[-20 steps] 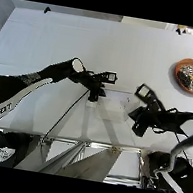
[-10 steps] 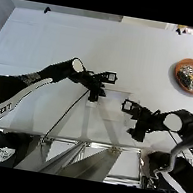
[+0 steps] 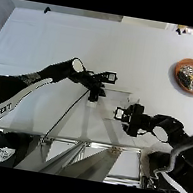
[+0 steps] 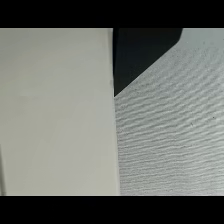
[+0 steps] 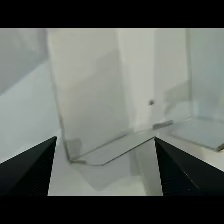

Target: Fold the box and place the chain.

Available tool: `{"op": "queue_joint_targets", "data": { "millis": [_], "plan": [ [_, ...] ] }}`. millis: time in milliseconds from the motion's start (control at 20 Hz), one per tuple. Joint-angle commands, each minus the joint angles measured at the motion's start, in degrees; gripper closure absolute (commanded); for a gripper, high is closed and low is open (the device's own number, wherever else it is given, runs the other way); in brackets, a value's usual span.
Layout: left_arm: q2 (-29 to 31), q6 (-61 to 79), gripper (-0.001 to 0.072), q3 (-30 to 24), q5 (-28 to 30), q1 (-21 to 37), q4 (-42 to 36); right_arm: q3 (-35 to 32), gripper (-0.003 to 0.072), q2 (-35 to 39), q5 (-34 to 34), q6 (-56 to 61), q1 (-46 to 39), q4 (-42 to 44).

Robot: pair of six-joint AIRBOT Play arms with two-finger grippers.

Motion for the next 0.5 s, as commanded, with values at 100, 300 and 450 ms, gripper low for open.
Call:
{"op": "queue_joint_targets", "data": {
  "millis": [100, 300, 450],
  "plan": [
    [0.0, 0.04, 0.0699, 0.0, 0.02, -0.02, 0.02, 0.48, -0.0001, -0.02, -5.92, -0.2, -1.18, -5.09],
    [0.0, 0.04, 0.0699, 0.0, 0.02, -0.02, 0.02, 3.08, -0.0001, -0.02, -4.7, -0.24, -4.74, -4.68],
    [0.0, 0.04, 0.0699, 0.0, 0.02, -0.02, 0.04, 5.25, -0.0001, -0.02, -4.57, -3.48, -7.3, -1.07]
  ]
}}
